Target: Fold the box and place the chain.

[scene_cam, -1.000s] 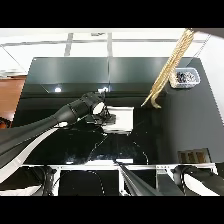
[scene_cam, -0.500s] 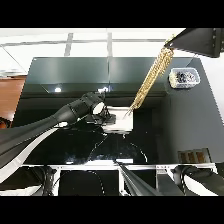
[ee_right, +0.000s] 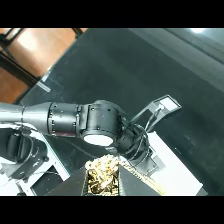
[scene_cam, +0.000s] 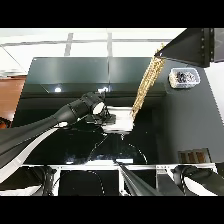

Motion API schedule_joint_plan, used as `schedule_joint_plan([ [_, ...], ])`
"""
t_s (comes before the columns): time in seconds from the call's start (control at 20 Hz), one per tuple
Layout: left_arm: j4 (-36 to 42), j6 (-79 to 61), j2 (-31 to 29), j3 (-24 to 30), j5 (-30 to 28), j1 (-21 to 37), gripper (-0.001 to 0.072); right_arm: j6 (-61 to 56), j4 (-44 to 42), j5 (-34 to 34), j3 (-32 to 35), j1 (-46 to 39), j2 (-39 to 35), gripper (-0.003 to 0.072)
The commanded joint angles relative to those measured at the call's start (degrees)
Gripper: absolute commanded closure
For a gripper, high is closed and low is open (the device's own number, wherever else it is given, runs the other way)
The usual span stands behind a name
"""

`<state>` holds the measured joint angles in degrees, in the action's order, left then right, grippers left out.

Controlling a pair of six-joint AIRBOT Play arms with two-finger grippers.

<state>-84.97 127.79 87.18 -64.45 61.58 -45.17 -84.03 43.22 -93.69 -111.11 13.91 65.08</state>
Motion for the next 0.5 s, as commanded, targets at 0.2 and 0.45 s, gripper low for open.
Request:
schedule_joint_plan([
  [0.2, 0.0, 0.0, 0.0, -0.1, 0.0, 0.0, 0.0683, 0.3, 0.7, 0.8, 4.3, 1.6, 0.0, 0.0679],
  [0.45, 0.0, 0.0, 0.0, -0.1, 0.0, 0.0, 0.0683, 1.3, 5.6, 3.5, 19.2, 4.9, 0.0, 0.0679],
])
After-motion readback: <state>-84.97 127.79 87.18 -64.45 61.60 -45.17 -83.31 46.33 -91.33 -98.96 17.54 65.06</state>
